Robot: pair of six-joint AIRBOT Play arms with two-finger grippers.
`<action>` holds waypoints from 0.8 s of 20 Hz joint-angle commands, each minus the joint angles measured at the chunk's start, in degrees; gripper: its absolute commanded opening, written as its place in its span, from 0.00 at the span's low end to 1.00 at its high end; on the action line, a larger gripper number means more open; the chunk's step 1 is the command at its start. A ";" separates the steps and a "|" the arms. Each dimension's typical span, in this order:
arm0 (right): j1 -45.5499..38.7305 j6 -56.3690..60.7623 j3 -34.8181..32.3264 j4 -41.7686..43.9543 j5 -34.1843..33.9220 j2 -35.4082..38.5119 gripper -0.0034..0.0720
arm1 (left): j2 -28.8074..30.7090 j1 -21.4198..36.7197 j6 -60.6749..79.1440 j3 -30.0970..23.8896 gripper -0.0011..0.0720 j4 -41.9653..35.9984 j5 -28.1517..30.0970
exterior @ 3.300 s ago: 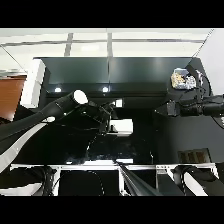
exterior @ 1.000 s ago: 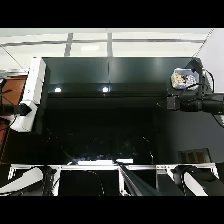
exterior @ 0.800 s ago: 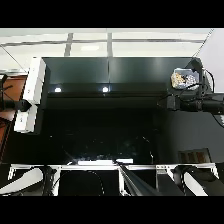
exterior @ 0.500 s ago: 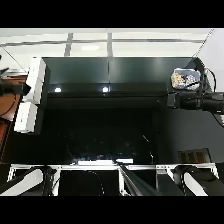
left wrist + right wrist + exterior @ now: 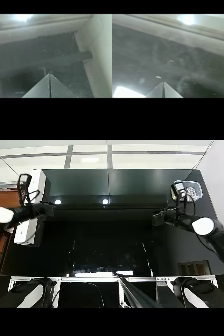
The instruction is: Fold the box and place the chain.
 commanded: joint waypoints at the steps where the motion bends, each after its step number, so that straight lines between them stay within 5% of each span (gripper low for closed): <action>1: 0.04 -0.37 -3.32 -4.35 -6.40 -1.75 0.07 | 4.26 -2.80 1.99 -5.42 0.05 -1.07 7.82; 16: -0.28 -0.39 -3.30 -4.37 -5.55 -1.73 0.07 | 4.50 -2.82 1.84 -5.31 0.05 -1.14 7.54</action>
